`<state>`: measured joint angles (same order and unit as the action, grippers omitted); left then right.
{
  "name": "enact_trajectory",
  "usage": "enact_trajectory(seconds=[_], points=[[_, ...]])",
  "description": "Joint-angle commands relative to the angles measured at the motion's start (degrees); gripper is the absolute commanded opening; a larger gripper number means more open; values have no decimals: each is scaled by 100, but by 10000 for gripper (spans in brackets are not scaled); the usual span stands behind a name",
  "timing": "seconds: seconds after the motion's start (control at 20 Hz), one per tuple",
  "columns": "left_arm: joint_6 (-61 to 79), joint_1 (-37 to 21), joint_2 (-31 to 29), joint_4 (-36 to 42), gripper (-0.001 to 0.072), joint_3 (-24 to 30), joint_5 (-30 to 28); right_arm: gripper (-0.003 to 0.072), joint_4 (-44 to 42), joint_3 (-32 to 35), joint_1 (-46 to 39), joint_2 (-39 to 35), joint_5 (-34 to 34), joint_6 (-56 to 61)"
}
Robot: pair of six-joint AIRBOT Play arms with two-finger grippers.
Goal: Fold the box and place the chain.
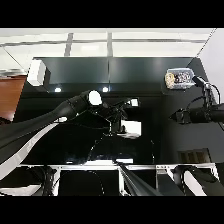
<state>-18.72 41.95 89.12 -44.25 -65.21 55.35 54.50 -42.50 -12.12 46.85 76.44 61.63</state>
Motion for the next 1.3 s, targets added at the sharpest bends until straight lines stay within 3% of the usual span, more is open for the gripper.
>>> enact_trajectory(seconds=[0.0, 0.35, 0.6, 1.0, 1.15, 1.2, 1.25], points=[[-4, 2, 13, -31, 702, -7, 76, 12, 87, 2, 0, -4, -111, 2], [0, 44, 13, -59, 712, -7, 83, 12, 107, 4, 0, -4, -111, 2], [-22, 435, 13, -695, 715, -7, 2, 12, 160, 4, 0, -4, -149, 7], [-122, 940, 221, -955, 714, -4, -1261, 12, 166, 4, 0, -4, -173, 9], [-122, 1069, 267, -955, 710, -4, -1375, 12, 166, 4, 0, -4, -173, 11], [-122, 1071, 256, -955, 678, -4, -1261, 12, 166, 4, 0, -4, -173, 11], [-153, 1049, 234, -955, 549, -7, -1093, 12, 166, 4, 0, -4, -173, 11]])
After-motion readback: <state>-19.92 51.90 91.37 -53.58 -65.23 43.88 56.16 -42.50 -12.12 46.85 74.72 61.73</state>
